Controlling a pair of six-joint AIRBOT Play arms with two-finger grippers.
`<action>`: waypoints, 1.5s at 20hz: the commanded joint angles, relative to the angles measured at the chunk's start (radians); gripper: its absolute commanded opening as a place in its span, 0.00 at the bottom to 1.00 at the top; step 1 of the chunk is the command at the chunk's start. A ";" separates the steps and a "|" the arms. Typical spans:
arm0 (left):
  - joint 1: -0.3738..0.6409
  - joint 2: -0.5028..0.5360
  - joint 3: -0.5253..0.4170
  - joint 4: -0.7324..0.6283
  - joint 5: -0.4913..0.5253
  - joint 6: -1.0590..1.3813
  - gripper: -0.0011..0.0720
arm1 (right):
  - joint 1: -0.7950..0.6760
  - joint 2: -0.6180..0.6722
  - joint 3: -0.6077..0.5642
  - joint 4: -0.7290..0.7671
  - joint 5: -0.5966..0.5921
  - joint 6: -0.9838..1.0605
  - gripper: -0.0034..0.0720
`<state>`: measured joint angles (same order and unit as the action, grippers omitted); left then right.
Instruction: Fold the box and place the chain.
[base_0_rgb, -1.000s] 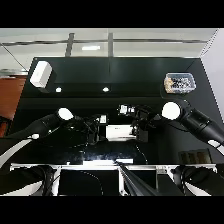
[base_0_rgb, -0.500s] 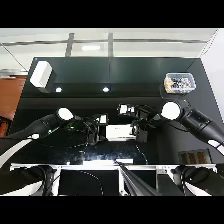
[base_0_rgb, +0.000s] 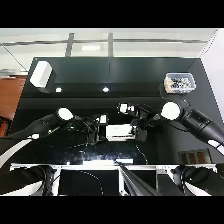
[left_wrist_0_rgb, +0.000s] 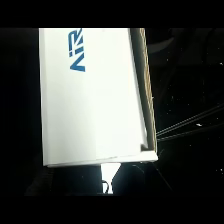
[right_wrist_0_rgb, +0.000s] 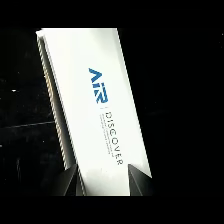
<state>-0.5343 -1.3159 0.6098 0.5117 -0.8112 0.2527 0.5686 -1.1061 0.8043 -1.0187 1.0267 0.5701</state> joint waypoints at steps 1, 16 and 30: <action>0.000 -0.001 0.001 0.001 0.000 0.001 0.56 | 0.001 -0.001 0.000 0.001 0.005 0.003 0.56; 0.000 -0.001 0.001 0.001 0.000 0.001 0.56 | 0.016 -0.002 -0.027 0.027 -0.003 0.003 0.56; 0.000 -0.001 0.001 0.001 0.000 0.001 0.57 | -0.207 0.101 -0.027 0.101 0.225 0.423 0.05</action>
